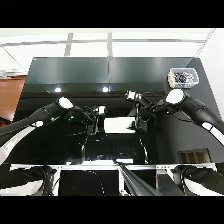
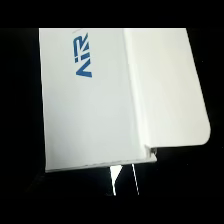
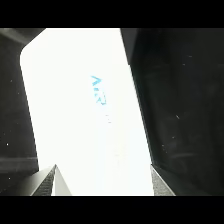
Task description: Fold the box and place the chain.
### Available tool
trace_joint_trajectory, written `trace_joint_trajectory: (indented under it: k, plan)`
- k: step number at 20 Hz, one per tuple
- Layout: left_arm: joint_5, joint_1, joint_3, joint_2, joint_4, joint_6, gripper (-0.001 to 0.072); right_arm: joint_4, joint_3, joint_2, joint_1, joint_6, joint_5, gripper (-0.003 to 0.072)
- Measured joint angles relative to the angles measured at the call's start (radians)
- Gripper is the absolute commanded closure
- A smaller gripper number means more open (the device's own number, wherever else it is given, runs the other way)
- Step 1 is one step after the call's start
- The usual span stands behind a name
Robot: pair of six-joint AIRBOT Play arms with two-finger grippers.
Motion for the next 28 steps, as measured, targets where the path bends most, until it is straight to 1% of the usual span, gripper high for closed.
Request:
trace_joint_trajectory:
  k: [4, 5, 6, 10, 11, 17, 28]
  plan:
    - [-0.001, 0.0, 0.0, 0.0, 0.0, 0.0, 0.0209, -0.012, 0.0, 0.004, 0.017, -0.017, 0.003, 0.001]
    - [-0.001, 0.0, 0.0, 0.0, 0.0, 0.0, 0.0208, -0.018, 0.0, 0.005, 0.021, -0.018, 0.001, 0.0115]
    - [-0.001, 0.0, 0.0, 0.0, 0.0, 0.001, 0.0208, -0.026, 0.0, 0.006, 0.026, -0.021, -0.004, 0.0198]
    - [-0.003, 0.0, 0.0, 0.0, 0.0, 0.001, 0.0208, -0.039, 0.002, 0.011, 0.034, -0.012, -0.037, 0.0207]
    - [-0.006, 0.0, 0.0, 0.0, 0.0, 0.0, 0.0208, -0.041, 0.005, 0.013, 0.034, -0.003, -0.04, 0.0367]
    - [-0.016, 0.0, 0.0, 0.0, 0.0, 0.0, 0.0208, -0.048, 0.031, 0.015, 0.035, 0.047, -0.05, 0.0373]
    - [-0.019, 0.0, 0.0, 0.0, 0.0, 0.002, 0.0208, -0.092, 0.036, 0.01, 0.056, 0.058, -0.056, 0.0372]
